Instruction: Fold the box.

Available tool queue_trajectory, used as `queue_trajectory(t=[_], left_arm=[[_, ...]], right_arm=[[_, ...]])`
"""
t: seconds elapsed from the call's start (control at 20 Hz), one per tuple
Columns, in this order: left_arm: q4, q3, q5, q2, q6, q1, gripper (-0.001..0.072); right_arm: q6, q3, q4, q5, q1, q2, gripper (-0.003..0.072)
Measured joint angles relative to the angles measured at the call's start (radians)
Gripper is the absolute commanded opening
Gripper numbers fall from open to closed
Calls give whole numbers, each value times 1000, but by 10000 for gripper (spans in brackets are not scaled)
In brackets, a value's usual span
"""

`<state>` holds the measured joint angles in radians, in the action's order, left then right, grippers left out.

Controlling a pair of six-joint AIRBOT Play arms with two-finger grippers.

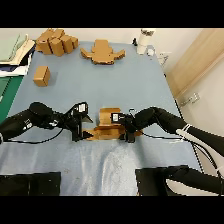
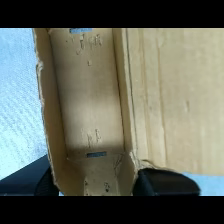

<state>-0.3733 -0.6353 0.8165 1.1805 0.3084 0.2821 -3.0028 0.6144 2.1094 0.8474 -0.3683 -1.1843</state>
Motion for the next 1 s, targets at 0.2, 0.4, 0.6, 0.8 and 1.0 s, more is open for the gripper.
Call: queue_trajectory(t=[0.2, 0.4, 0.6, 0.8, 1.0], left_arm=[[-8, 10, -35, 36, 32, 19, 691], [-6, 11, -65, 66, 41, 42, 517], [7, -5, -74, 98, 43, 68, 244], [12, -16, -75, 116, 42, 89, 210], [15, -20, -91, 121, 40, 102, 91]], right_arm=[[0, 0, 0, 0, 0, 0, 504], [0, 0, 0, 0, 0, 0, 504], [0, 0, 0, 0, 0, 0, 504], [0, 0, 0, 0, 0, 0, 504], [0, 0, -1, 0, 0, 0, 504]])
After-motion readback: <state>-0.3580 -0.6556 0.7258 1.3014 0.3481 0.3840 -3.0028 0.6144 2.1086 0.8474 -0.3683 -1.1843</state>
